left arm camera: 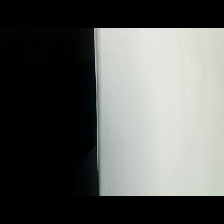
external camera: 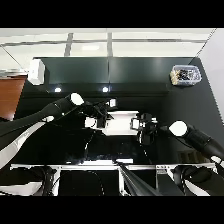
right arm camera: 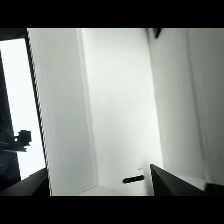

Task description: Fold the box and place the chain.

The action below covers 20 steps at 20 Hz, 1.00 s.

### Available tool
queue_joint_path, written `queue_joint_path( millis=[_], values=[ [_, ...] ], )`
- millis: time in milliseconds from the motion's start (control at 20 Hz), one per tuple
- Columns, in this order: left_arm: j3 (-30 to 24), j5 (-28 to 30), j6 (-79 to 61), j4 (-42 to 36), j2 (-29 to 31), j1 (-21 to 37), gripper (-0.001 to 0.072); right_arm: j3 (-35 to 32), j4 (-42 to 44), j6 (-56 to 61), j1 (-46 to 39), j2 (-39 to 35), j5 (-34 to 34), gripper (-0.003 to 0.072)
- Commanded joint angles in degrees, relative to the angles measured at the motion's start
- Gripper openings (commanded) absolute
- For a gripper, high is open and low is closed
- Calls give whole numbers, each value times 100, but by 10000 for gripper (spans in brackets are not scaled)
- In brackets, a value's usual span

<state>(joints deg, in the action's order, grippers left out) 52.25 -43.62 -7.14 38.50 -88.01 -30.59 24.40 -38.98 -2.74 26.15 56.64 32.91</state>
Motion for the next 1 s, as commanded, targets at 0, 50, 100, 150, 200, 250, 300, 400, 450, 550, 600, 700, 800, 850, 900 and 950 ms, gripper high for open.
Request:
queue_joint_path(
  millis=[0,50,100,150,200,250,300,400,450,550,600,700,800,850,900,950],
  values=[
    [2,2,0,2,-4,-2,27,306,92,-175,-188,31,122,656],
    [2,2,0,2,-4,-2,27,326,92,-227,-260,48,151,657],
    [2,2,0,4,-4,-2,27,328,107,-227,-328,74,160,657],
    [2,0,0,4,-4,-2,27,328,151,-227,-387,105,162,657],
    [2,2,0,2,-4,-2,27,328,284,-229,-468,155,162,658],
    [2,0,0,2,-4,-2,27,328,396,-232,-546,223,160,659],
    [2,0,0,2,-4,-2,27,332,472,-249,-643,295,162,659],
    [2,-2,0,2,-4,-2,27,343,605,-420,-820,339,203,720],
    [2,-2,0,2,-4,-2,27,343,776,-625,-927,339,299,720],
    [2,-4,0,2,-4,-2,27,343,1058,-1102,-1097,341,643,720],
    [2,-4,0,2,-4,-2,27,343,1134,-1222,-1139,341,697,720],
    [2,-4,0,2,-4,-2,27,343,1137,-1294,-1176,341,695,720],
    [2,-4,0,2,-4,-2,27,343,1316,-1478,-1176,341,697,720],
    [2,-4,0,2,-4,-2,27,343,1423,-1587,-1176,341,684,720],
    [2,-2,0,2,-4,-2,27,343,1513,-1681,-1176,361,612,720],
    [2,4,0,2,-4,-2,27,367,1572,-1681,-1176,417,529,720]
  ],
)
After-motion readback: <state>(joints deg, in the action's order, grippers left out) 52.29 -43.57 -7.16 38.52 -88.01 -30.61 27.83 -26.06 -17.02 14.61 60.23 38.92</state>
